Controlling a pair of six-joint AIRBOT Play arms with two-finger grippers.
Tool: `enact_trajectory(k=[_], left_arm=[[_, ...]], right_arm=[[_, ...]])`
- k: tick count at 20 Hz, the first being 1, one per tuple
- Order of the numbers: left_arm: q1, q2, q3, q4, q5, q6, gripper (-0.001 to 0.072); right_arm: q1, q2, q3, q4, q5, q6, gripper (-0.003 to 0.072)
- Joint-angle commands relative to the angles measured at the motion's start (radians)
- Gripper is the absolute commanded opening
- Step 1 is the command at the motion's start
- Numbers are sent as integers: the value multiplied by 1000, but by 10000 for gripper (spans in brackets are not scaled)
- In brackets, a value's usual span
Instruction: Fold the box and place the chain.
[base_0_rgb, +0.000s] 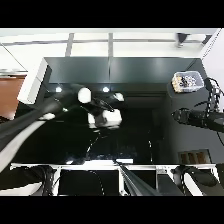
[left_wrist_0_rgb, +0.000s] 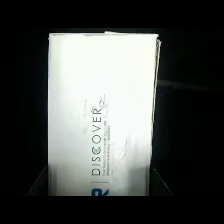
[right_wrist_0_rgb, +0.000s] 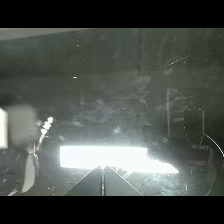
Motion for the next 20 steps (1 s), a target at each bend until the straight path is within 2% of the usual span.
enact_trajectory(k=[1, 4, 7, 9, 10, 15, 17, 18, 19, 20], left_arm=[[191, 115, -2, 273, -202, -344, 218], [492, 194, -65, 295, -303, -441, 219], [825, 236, -140, 288, -328, -526, 220], [994, 238, -144, 275, -330, -525, 220], [1060, 237, -145, 254, -301, -523, 220], [1239, 206, -146, 235, -169, -438, 222], [1255, 206, -146, 221, -100, -329, 244], [1254, 206, -147, 160, -91, -167, 280], [1257, 206, -147, 95, -64, -94, 280], [1255, 206, -147, 74, 5, -75, 280]], right_arm=[[0, 1, -1, 0, 2, -8, 19], [2, 1, -1, 0, 2, -23, 20], [2, 1, -1, 0, -1, -29, 19], [2, 1, -1, 0, -13, -29, 19], [2, 1, -1, 0, -18, -29, 20], [2, 1, -1, 4, -23, -28, 19], [2, 1, -1, 4, -33, -28, 19], [2, 1, -1, 5, -35, -27, 19], [2, 1, -1, 6, -35, -27, 19], [2, 1, -1, 13, -35, -26, 19]])
